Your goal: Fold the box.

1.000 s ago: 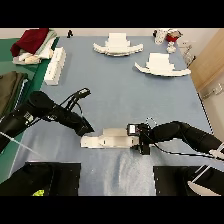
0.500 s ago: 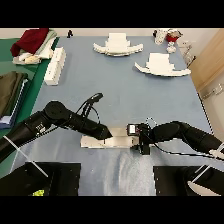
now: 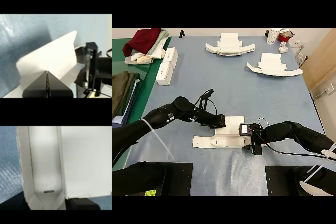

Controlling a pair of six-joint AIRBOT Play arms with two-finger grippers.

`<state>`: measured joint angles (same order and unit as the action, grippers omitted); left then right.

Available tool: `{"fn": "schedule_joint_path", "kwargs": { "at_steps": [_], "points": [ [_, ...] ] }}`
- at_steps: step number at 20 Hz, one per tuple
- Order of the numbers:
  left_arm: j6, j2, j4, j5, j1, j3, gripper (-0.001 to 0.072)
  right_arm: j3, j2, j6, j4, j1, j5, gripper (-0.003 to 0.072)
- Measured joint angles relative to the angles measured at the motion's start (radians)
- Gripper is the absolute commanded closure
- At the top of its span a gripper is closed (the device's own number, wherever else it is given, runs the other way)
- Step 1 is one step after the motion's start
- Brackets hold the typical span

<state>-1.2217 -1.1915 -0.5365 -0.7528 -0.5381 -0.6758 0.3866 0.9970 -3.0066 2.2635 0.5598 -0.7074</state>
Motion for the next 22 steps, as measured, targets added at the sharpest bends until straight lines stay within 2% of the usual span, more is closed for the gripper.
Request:
{"fn": "schedule_joint_path", "kwargs": {
  "at_steps": [5, 9, 13, 16, 22],
  "points": [
    [0.000, -0.092, 0.018, 0.010, 0.001, -0.006, 0.0694, 0.000, 0.000, 0.001, 0.000, 0.000, 0.000, 0.0135],
    [0.074, -0.086, 0.017, -0.026, 0.006, -0.053, 0.0695, 0.000, 0.000, -0.001, 0.000, 0.000, 0.000, 0.0136],
    [0.179, 0.045, -0.005, -0.060, 0.007, -0.102, 0.0695, 0.000, 0.000, -0.002, -0.001, 0.000, 0.000, 0.0136],
    [0.229, 0.173, -0.110, -0.109, -0.019, -0.103, 0.0695, 0.000, 0.000, -0.002, -0.001, 0.000, 0.000, 0.0136],
    [0.270, 0.410, -0.360, -0.159, -0.141, -0.001, 0.0691, 0.000, 0.000, -0.002, -0.001, 0.000, 0.000, 0.0135]
  ]
}}
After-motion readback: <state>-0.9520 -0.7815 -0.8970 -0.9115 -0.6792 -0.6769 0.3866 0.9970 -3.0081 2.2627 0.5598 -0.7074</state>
